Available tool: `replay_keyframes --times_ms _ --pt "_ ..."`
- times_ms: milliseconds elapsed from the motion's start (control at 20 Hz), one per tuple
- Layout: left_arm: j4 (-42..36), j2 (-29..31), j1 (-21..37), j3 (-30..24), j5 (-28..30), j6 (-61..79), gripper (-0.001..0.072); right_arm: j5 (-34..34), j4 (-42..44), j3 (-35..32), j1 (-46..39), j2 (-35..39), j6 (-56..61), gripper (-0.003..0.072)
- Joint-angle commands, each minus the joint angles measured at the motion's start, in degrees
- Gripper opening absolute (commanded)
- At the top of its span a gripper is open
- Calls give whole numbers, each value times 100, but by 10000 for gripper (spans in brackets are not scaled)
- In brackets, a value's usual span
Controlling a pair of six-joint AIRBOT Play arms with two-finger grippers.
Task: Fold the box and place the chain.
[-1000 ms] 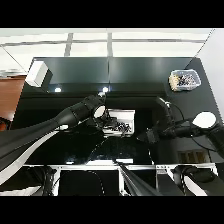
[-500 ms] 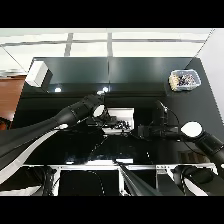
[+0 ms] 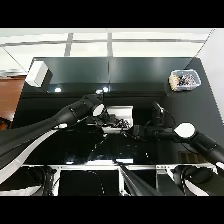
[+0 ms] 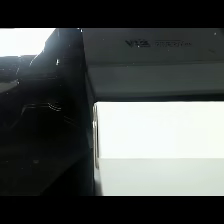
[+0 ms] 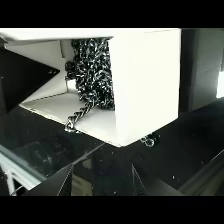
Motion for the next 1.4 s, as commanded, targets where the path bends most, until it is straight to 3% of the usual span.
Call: replay_keyframes --times_ms 0,300,350,400,950,1350 --pt "39 -2 4 2 -2 -7 29 -575 249 -2 328 -256 13 441" --pt "22 -2 4 2 -2 -7 30 -1016 378 -2 688 -474 -619 443" --pt "22 -2 4 2 -2 -9 30 -1016 391 -2 728 -474 -769 540" --pt "22 -2 4 2 -2 -7 30 -1005 391 -2 767 -474 -872 571" --pt "-26 -2 4 2 -7 -7 30 -1353 415 -2 960 -684 -1325 569" --pt "-127 -2 9 2 -9 0 30 -1832 957 0 1355 -1019 -1410 555"
